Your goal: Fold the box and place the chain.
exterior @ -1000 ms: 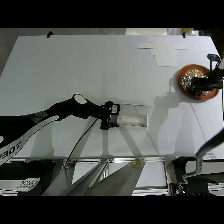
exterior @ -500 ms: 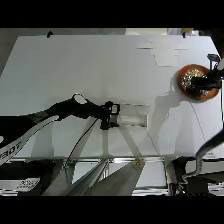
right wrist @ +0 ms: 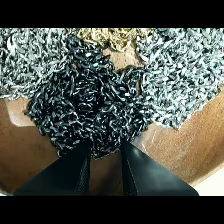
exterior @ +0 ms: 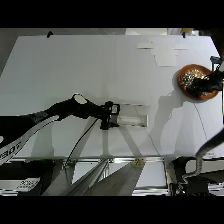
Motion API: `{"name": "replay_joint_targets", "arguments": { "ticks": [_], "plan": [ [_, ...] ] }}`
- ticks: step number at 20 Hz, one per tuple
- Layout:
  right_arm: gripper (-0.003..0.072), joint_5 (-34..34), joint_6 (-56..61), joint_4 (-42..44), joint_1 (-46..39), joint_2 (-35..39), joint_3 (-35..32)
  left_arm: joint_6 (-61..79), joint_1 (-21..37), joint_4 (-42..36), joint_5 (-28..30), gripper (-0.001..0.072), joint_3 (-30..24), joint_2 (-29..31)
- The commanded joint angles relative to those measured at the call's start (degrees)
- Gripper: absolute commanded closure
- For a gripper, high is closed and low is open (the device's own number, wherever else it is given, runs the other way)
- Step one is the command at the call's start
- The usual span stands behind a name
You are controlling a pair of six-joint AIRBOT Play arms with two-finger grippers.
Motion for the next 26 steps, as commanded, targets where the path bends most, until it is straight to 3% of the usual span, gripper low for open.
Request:
{"name": "replay_joint_targets", "arguments": {
  "ticks": [1, 2, 3, 9, 13, 22, 26],
  "plan": [
    [0.0581, -0.7, -0.2, 0.1, -0.1, 0.0, 0.0, 0.0, 0.0, 0.0, 0.0, 0.0621, 0.0, 0.0],
    [0.0655, -0.5, -1.2, 0.2, -0.1, 0.0, 0.0, 0.0, 0.0, 0.0, 0.0, 0.0621, 0.0, 0.0],
    [0.0667, -0.1, -3.6, 1.1, -0.1, 0.0, 0.0, 0.0, 0.0, 0.0, 0.0, 0.0621, 0.0, 0.0],
    [0.0667, 3.5, -7.8, 1.8, -0.1, 5.6, 0.0, 0.0, 0.0, 0.0, 0.0, 0.0621, 0.0, 0.0],
    [0.0668, 7.8, -11.6, 4.2, -0.1, 16.1, 0.0, 0.0, 0.0, 0.0, 0.0, 0.0621, 0.0, 0.0],
    [0.0667, 20.6, -14.8, 25.2, -0.1, 44.7, 0.0, 0.0, 0.0, 0.0, 0.0, 0.0621, 0.0, 0.0],
    [0.0667, 25.0, -15.2, 30.1, -0.1, 54.4, 0.0, 0.0, -0.1, 0.0, 0.0, 0.0621, 0.0, 0.0]
  ]
}}
